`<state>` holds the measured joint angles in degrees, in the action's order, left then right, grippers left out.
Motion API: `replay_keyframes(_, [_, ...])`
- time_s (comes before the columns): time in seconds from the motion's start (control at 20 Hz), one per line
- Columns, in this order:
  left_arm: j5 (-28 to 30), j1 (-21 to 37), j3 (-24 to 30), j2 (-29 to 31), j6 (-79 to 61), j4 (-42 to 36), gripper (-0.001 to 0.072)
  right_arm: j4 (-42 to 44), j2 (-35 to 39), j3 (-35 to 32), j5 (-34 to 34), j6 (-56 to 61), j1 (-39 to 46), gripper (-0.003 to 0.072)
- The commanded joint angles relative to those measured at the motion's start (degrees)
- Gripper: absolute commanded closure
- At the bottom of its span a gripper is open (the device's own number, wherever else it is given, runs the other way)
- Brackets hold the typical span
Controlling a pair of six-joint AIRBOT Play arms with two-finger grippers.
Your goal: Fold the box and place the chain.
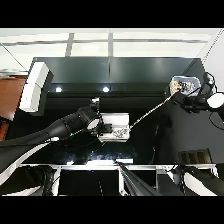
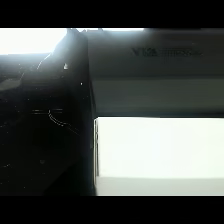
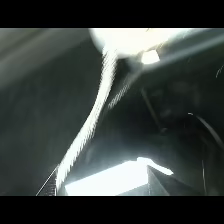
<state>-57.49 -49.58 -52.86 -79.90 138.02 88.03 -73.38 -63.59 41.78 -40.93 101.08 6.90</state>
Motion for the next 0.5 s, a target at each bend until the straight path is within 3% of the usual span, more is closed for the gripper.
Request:
replay_keyframes(0.0, [-0.02,-0.02,-0.04,0.0,0.0,0.0,0.0676,8.17,-11.47,2.47,9.51,0.96,2.14,0.006])
replay_keyframes(0.3, [0.0,-0.02,-0.04,0.0,0.0,-0.02,0.0676,12.15,-19.5,8.11,10.62,0.96,2.14,0.0101])
replay_keyframes(0.35, [0.0,-0.02,-0.04,0.0,0.0,0.0,0.0676,12.31,-19.54,8.13,10.62,0.92,2.14,0.0257])
replay_keyframes(0.45, [0.02,-0.02,-0.04,0.0,0.0,0.0,0.0676,12.28,-19.5,8.22,7.96,-0.37,2.16,0.0649])
